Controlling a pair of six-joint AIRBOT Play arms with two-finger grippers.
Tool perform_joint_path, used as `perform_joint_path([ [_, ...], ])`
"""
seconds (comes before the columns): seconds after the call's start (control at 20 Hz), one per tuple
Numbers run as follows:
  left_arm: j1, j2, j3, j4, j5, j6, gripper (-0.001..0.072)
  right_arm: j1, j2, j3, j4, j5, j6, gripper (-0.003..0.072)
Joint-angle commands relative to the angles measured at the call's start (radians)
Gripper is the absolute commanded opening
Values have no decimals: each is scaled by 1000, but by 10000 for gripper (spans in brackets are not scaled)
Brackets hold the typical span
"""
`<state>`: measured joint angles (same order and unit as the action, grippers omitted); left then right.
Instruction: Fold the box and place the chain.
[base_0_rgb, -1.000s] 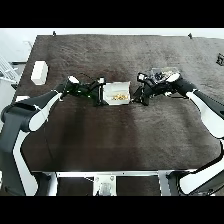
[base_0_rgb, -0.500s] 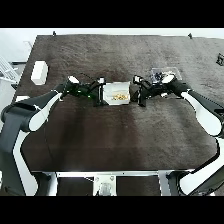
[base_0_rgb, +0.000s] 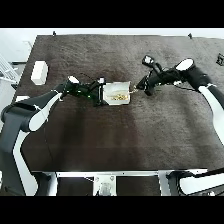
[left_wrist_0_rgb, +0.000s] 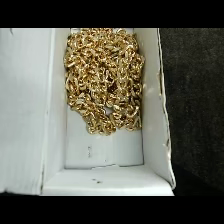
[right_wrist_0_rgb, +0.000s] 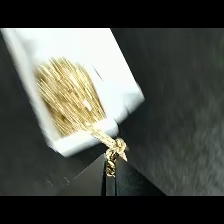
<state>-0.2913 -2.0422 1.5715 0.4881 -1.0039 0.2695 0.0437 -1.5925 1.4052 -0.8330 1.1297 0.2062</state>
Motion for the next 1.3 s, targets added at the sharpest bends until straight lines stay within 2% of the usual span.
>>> perform_joint_path([
  [0.0,1,0,0,0,0,0,527,27,97,4,91,42,37,6],
  [0.15,1,0,0,0,0,0,528,74,75,2,100,39,37,5],
  [0.35,1,0,0,0,0,0,527,132,-39,2,100,34,37,8],
  [0.45,1,0,0,0,0,0,527,142,-92,3,100,7,38,91],
  [0.6,1,0,0,0,0,0,527,140,-113,4,100,-71,45,89],
  [0.65,1,0,0,0,0,0,527,138,-111,10,100,-71,48,167],
  [0.7,1,0,0,0,0,0,527,135,-111,22,100,-61,49,393],
  [0.75,1,0,0,0,0,0,527,134,-109,35,100,-51,57,482],
  [1.15,1,0,0,0,0,0,527,132,27,111,100,-57,62,479],
  [1.25,1,0,0,0,0,0,527,126,44,121,101,-147,62,472],
])
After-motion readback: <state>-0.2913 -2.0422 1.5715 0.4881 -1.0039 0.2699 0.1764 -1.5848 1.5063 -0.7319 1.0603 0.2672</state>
